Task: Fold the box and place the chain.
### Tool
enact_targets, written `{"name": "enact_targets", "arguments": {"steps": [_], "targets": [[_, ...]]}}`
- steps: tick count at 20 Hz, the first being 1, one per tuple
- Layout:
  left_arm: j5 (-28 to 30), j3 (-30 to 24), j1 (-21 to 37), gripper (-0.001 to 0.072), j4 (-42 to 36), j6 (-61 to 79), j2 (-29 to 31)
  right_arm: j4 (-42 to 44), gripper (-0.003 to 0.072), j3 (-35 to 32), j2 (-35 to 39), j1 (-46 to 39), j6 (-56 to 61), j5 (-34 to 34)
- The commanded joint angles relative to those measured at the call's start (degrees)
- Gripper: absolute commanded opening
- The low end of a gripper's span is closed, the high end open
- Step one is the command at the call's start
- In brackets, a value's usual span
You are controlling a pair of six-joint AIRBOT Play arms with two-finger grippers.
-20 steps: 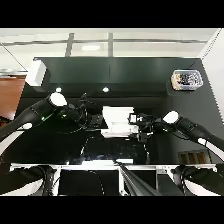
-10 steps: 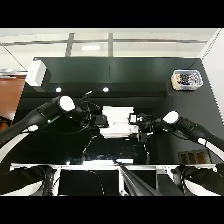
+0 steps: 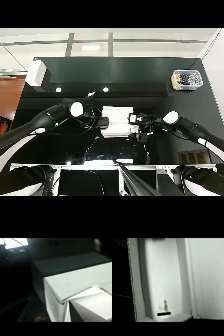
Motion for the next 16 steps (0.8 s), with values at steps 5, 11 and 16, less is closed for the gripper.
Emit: {"name": "enact_targets", "arguments": {"steps": [5,11,16], "targets": [[-9.8,7.9,-6.2,0.0539,16.5,-14.6,-4.3,0.0,0.044,0.0,0.0,0.1,0.0,-0.1],[-11.6,10.3,-7.6,0.0538,16.8,-20.2,-5.3,0.0,0.044,0.0,0.0,0.1,0.0,0.0],[-11.6,10.6,-9.7,0.0538,17.5,-22.3,-7.8,0.0,0.044,0.0,0.0,0.1,0.0,-0.1]]}}
